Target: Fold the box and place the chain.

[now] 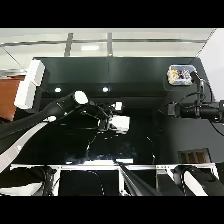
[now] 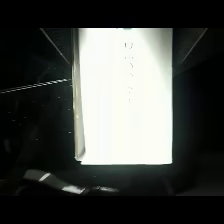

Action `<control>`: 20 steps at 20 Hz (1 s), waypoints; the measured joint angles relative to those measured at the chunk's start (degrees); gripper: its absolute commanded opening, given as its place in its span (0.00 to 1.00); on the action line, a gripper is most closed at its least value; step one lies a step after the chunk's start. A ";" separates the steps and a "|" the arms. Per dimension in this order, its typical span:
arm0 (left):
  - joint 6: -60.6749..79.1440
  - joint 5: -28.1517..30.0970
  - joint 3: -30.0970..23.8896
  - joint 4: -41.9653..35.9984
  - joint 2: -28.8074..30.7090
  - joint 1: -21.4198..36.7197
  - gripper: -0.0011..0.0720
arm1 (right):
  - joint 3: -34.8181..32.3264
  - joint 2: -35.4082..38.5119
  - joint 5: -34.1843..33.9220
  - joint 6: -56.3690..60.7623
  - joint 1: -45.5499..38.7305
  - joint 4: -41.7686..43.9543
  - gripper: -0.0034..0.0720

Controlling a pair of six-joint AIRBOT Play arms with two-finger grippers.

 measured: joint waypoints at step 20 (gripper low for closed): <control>-73.44 -16.92 -5.64 43.60 26.01 36.35 0.47 | -1.40 0.00 -1.60 -1.70 0.00 -0.22 0.07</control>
